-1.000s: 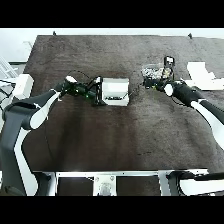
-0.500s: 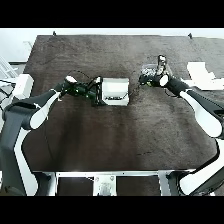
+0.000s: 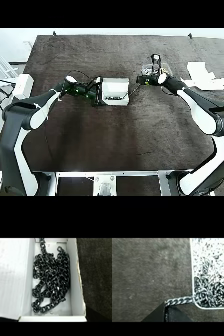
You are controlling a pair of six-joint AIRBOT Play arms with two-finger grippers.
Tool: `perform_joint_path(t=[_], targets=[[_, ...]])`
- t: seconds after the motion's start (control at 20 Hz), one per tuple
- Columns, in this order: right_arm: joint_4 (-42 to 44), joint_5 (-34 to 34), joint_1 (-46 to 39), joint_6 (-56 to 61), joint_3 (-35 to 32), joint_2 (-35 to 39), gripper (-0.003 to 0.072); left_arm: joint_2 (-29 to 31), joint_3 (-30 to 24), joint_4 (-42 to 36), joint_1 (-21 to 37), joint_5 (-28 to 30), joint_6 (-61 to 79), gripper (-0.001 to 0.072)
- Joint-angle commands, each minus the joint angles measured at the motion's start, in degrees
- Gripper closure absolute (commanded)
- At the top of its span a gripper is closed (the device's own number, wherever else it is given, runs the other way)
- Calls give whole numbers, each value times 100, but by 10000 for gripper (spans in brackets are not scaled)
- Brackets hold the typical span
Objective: Fold the box and place the chain.
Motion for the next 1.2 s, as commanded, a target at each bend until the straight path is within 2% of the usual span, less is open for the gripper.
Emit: perform_joint_path(t=[0.0, 0.15, 0.3, 0.5, 0.8, 0.95, 1.15], targets=[[24, 361, 17, -114, 15, 531, 680, 2, 0, 0, -2, -7, 2, 255], [-48, 708, 74, -136, 15, 1801, 680, 2, 0, 0, -2, -4, 2, 255], [-446, 730, 396, -136, 15, 3176, 680, 2, 0, 0, -2, -4, 2, 255], [-986, 868, 1051, -131, 15, 4275, 680, 2, 0, 0, -2, -4, 0, 255], [-999, 1161, 2149, -125, -17, 4599, 680, 2, 0, 0, -2, -7, 2, 255], [-999, 1130, 2354, 184, -278, 4594, 680, 2, 0, 0, -2, -4, 2, 255], [-1001, 551, 2376, 273, -789, 4594, 680, 2, 0, 0, -2, -7, 2, 255]])
